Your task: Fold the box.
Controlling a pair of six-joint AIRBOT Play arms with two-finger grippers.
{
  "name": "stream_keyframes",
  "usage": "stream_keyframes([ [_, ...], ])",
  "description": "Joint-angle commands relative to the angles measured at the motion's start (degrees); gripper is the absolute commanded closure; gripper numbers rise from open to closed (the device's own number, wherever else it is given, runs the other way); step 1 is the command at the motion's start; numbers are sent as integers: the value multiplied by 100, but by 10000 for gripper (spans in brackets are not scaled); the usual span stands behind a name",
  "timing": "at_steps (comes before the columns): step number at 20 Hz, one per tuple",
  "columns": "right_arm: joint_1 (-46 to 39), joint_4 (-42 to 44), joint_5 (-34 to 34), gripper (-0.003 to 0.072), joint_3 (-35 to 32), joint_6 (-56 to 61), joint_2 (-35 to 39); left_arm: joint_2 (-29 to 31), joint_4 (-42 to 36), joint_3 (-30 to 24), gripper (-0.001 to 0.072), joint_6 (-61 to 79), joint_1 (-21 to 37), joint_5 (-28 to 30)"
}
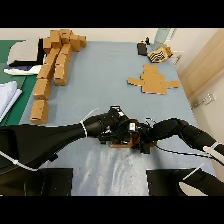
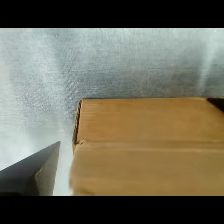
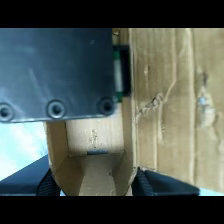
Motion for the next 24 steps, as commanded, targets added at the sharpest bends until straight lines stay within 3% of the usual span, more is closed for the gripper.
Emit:
stream_keyframes([
  [1,0,-2,2,175,2,-4,2,9,46,55,167,44,98,11],
  [2,0,-2,2,175,2,-2,2,9,127,55,196,46,96,11],
  [7,0,-4,2,175,2,-4,2,-50,487,52,198,37,74,20],
  [8,0,-2,2,175,2,-4,2,-63,511,52,340,20,74,22],
  [9,0,-2,2,175,2,-4,2,-70,516,52,608,44,72,22],
  [10,0,-2,2,175,2,-4,2,-70,507,52,692,50,72,22],
  [16,0,-2,2,175,2,-4,2,-68,409,52,689,48,37,17],
  [17,0,-2,2,175,2,-2,2,-68,393,52,520,48,37,17],
  [18,0,-2,2,175,2,-4,2,-68,345,52,253,44,37,17],
  [19,0,-2,2,175,2,-4,2,-68,328,55,206,42,37,15],
  [24,0,-2,2,175,2,-4,2,-61,-85,120,206,48,98,-210],
])
